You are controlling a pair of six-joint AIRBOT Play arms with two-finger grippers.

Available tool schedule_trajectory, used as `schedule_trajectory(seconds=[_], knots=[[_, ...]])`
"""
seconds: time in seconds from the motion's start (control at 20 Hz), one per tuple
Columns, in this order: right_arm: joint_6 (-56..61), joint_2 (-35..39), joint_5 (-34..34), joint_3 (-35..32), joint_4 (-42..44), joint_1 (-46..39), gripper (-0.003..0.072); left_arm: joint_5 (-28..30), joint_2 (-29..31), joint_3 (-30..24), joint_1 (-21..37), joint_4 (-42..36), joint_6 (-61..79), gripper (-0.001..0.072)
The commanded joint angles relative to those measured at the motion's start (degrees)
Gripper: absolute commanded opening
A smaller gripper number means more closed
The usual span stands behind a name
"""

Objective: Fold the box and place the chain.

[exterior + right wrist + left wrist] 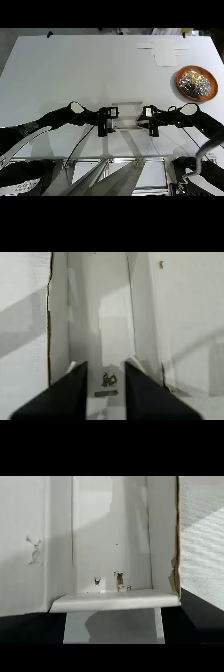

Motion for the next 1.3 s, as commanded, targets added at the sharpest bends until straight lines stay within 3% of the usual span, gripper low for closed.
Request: schedule_trajectory(seconds=[0.0, 0.3, 0.55, 0.75, 0.95, 1.25], knots=[[15.0, 4.4, -0.3, 0.0, -7.1, 0.0, 0.0015, 0.0, 0.0, 0.0, 0.0, 0.1, 0.0, 0.0209], [34.2, 17.1, -0.3, 1.5, -18.9, 0.0, 0.0019, 0.0, 0.0, 0.0, 0.0, 0.1, 0.0, 0.0209], [61.2, 16.8, -1.6, 7.8, -28.2, 0.0, 0.0018, 0.0, 0.0, 0.0, 0.0, 0.1, 0.0, 0.0209], [88.3, 12.9, -2.9, 9.3, -41.2, -0.9, 0.0018, 0.0, 0.0, 0.0, 0.0, 0.1, 0.0, 0.0209], [94.2, 4.3, 4.7, 9.3, -40.0, -3.8, 0.0018, 0.0, 0.0, 0.0, 0.0, 0.1, 0.0, 0.0209], [93.2, -5.0, 10.2, 9.2, -27.8, -3.8, 0.0018, 0.0, 0.0, 0.0, 0.0, 0.1, 0.0, 0.0209]])
